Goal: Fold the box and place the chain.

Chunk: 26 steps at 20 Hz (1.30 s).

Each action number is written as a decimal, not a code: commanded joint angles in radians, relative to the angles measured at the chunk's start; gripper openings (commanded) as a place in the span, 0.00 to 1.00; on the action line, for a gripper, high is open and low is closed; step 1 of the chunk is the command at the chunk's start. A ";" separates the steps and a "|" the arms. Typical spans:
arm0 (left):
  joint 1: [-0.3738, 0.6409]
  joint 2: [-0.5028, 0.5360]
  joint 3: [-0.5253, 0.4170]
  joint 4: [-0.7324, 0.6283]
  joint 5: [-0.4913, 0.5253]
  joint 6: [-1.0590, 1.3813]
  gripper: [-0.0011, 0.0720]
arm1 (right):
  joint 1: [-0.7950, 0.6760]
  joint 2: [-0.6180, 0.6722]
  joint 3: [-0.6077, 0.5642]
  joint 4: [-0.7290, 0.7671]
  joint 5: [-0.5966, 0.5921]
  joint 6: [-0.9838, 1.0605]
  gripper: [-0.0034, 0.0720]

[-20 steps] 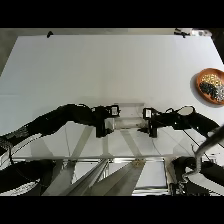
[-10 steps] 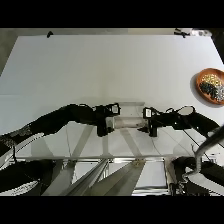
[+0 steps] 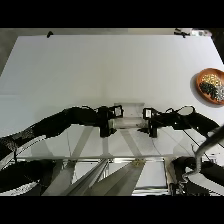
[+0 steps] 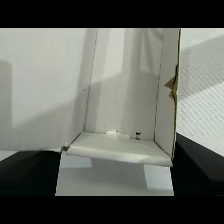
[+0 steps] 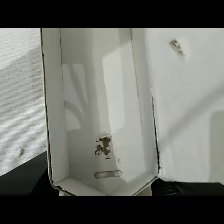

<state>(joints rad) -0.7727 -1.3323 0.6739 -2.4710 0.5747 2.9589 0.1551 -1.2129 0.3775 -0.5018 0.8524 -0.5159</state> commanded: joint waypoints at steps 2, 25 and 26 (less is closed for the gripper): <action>-0.015 -0.012 0.000 0.013 0.091 0.000 0.98 | 0.000 0.000 0.000 0.002 -0.003 0.003 0.49; -0.033 -0.037 0.000 0.018 0.069 0.000 0.07 | 0.000 0.000 0.000 0.002 -0.003 0.003 0.49; -0.033 -0.036 0.000 0.018 0.068 0.000 0.07 | 0.000 0.000 0.000 0.002 -0.003 0.003 0.49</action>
<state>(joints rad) -0.8017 -1.3685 0.6735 -2.4565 0.6376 2.9570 0.1547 -1.2129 0.3767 -0.5011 0.8497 -0.5137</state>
